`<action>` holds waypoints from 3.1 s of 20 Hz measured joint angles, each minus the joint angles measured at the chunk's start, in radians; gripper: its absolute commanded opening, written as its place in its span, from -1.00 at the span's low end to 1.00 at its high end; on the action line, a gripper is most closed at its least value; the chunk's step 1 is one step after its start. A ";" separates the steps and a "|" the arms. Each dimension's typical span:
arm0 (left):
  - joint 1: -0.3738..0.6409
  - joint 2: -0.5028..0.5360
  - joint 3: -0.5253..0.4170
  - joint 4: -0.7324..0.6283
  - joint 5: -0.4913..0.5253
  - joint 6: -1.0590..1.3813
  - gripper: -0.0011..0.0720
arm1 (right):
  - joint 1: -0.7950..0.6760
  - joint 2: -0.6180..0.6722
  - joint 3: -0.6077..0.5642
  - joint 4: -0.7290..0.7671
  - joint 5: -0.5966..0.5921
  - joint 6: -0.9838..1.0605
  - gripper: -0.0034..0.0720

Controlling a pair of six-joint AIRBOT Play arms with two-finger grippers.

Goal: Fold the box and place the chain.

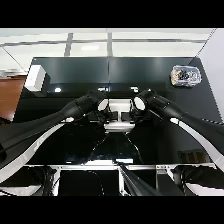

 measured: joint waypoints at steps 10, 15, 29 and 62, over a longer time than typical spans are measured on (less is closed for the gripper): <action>0.001 0.000 0.000 0.000 0.000 0.000 -0.91 | 0.000 -0.005 0.001 0.018 0.005 -0.004 -0.88; 0.001 0.000 0.000 0.006 0.002 0.009 -0.91 | 0.000 -0.003 0.001 0.028 0.009 -0.011 0.01; 0.001 0.000 0.000 0.004 0.002 0.006 -0.91 | -0.087 0.368 0.091 -0.414 0.138 -0.235 0.35; 0.001 0.000 0.000 0.004 0.002 0.004 -0.91 | -0.880 -0.456 0.890 -0.032 0.030 -0.408 -0.88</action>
